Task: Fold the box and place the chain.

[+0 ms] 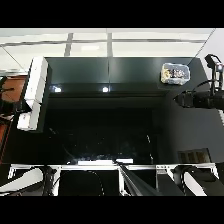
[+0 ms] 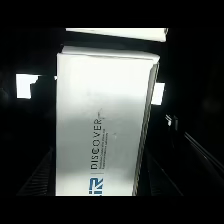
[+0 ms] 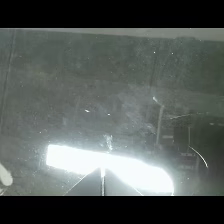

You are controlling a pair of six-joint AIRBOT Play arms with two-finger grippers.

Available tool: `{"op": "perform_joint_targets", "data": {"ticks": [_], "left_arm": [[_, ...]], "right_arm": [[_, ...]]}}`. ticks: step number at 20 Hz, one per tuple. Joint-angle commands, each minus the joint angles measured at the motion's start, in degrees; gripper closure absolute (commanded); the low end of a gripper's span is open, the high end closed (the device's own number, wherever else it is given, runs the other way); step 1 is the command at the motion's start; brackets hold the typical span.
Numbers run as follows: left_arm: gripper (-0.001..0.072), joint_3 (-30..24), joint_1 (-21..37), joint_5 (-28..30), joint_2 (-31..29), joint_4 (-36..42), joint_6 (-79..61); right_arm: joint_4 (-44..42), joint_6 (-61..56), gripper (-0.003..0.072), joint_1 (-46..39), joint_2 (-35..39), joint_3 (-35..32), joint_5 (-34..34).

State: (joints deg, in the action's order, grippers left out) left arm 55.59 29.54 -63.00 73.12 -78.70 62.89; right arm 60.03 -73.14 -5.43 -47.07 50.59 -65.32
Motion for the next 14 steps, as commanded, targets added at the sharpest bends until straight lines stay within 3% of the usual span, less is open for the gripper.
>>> {"op": "perform_joint_targets", "data": {"ticks": [1,6,7,8,9,10,12,14], "left_arm": [[0.0001,2.23,-0.74,-0.90,0.17,-0.20,0.57],[0.0002,16.17,-4.22,-6.56,0.09,0.11,13.60],[0.0051,19.23,-5.57,-9.01,0.09,0.13,17.20],[0.0275,21.29,-7.06,-11.06,-0.15,0.24,19.85],[0.0579,21.94,-8.98,-11.58,-1.25,1.49,20.20],[0.0689,21.33,-10.97,-10.71,-3.02,3.65,19.74],[0.0690,16.65,-16.79,-5.95,-8.87,9.07,16.85],[0.0690,8.31,-24.87,2.01,-15.80,8.31,15.80]], "right_arm": [[0.00,-0.42,0.0673,-0.04,-0.04,-0.02,-0.04],[-0.39,-0.66,0.0673,0.00,-0.04,-0.02,0.00],[-1.38,-0.63,0.0673,0.13,-0.07,-0.02,0.00],[-2.21,-0.61,0.0673,0.55,-0.04,-0.02,0.02],[-2.62,-0.59,0.0673,1.44,-0.07,-0.02,0.02],[-2.56,-0.59,0.0673,2.69,-0.07,-0.09,0.04],[-2.49,-0.57,0.0673,5.35,-0.07,-1.70,2.60],[-1.97,-0.57,0.0673,7.74,-0.11,-6.40,10.21]]}}
